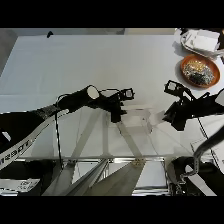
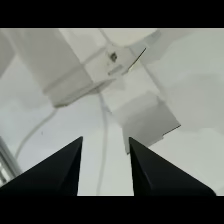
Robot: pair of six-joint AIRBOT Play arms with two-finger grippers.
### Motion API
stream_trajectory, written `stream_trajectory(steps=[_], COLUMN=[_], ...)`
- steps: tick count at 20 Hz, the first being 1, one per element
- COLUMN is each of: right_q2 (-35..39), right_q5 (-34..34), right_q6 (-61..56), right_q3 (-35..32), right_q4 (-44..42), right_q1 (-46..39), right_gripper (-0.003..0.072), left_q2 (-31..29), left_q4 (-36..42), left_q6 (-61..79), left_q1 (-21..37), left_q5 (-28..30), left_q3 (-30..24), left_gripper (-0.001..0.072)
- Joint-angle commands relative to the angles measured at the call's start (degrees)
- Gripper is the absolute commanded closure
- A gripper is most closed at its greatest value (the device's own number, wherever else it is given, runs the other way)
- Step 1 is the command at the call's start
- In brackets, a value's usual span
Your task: Fold the box and place the chain.
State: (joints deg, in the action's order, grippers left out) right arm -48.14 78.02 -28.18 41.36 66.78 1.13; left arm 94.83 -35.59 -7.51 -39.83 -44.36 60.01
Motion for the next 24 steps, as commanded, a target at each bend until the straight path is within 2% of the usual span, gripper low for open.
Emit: stream_trajectory(steps=[1,7,11,14,15,17,18,24], right_q2=[0.04,0.04,0.04,0.04,0.04,0.15,0.17,0.31], right_q5=[4.9,10.12,6.67,-3.41,-7.69,-15.47,-18.21,-31.91], right_q6=[4.72,4.57,4.72,4.98,4.98,4.96,5.01,10.47], right_q3=[0.07,0.07,-0.39,-6.51,-9.35,-14.05,-15.47,-19.12], right_q4=[1.7,1.97,1.84,4.15,5.81,8.63,8.87,9.2], right_q1=[0.81,6.69,6.6,6.67,6.73,8.81,10.23,16.81], right_gripper=[0.0336,0.0346,0.0346,0.0339,0.0273,0.0066,0.0033,0.0032], left_q2=[0.04,0.02,0.04,0.04,0.04,0.04,0.04,0.04], left_q4=[0.0,-0.02,0.0,0.0,0.0,0.0,0.0,0.0], left_q6=[-0.02,-0.02,-0.02,-0.02,-0.02,-0.02,-0.02,-0.02], left_q1=[-0.04,-0.04,-0.04,-0.04,-0.04,-0.04,-0.04,-0.09], left_q5=[-0.02,-0.02,-0.02,-0.02,-0.02,-0.02,-0.02,-0.02], left_q3=[-0.04,-0.04,-0.04,-0.04,-0.04,-0.04,-0.04,-0.04], left_gripper=[0.07,0.07,0.07,0.07,0.07,0.07,0.07,0.07])
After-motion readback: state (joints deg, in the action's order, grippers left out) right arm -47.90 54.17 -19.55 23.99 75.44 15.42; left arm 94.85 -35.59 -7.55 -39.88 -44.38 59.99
